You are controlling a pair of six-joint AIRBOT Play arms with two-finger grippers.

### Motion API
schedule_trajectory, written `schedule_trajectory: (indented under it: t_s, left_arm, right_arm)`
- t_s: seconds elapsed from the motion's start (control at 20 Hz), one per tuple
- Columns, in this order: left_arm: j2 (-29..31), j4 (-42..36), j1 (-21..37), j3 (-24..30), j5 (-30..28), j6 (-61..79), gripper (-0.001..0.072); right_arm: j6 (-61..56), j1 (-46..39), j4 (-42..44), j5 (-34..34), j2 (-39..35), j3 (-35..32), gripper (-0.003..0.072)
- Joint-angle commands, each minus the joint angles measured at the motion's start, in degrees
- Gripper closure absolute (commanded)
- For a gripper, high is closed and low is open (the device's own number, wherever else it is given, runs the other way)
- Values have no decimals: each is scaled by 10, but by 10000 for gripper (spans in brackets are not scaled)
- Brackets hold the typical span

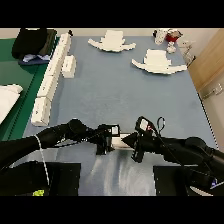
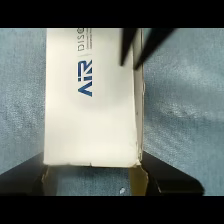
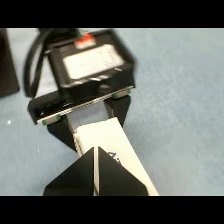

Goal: Fold the box.

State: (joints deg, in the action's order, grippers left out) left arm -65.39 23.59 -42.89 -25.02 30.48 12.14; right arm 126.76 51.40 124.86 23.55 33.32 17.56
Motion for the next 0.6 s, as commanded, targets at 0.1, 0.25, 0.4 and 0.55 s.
schedule_trajectory:
  t_s: [0.1, 0.25, 0.4, 0.55]
  left_arm:
    - [0, 0, 0, 0, 0, 0, 254]
    - [0, 0, 0, 0, 0, 0, 255]
    - [0, 0, 0, 0, 0, 0, 255]
    - [0, 0, 0, 0, 0, 0, 254]
  right_arm:
    - [-152, 27, 25, -176, -48, -104, 648]
    - [-179, 57, 25, -195, -47, -131, 648]
    - [-190, 77, 24, -212, -38, -151, 664]
    - [-193, 76, 24, -211, -10, -155, 666]
